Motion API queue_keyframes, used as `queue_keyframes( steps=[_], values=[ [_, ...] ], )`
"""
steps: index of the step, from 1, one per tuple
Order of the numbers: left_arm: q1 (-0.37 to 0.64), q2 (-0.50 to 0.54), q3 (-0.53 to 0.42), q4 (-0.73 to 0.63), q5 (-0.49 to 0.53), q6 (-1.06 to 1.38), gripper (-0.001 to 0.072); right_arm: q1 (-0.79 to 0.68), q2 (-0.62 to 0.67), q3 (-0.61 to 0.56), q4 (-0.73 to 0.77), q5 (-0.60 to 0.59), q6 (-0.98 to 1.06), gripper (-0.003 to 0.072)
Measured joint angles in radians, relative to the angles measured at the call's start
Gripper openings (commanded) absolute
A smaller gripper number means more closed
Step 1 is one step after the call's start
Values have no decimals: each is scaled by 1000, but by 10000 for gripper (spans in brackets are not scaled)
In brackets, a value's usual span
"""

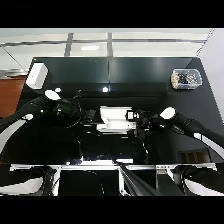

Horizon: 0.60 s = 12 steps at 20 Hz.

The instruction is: Fold the box and place the chain.

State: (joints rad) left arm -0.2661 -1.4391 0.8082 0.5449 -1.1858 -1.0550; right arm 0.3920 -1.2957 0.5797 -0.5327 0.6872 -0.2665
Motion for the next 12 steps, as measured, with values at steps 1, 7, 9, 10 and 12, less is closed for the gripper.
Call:
queue_keyframes(
  steps=[1,7,9,10,12],
  values=[
    [-8,0,9,5,2,-15,573,0,0,0,0,0,0,97],
    [-77,0,85,161,5,-178,573,0,0,0,0,0,0,97],
    [-109,0,112,222,12,-236,574,0,0,0,0,0,0,97],
    [-123,0,124,243,20,-258,573,0,0,0,0,0,0,97],
    [-151,0,143,274,32,-298,574,0,0,0,0,0,0,97]
  ],
)
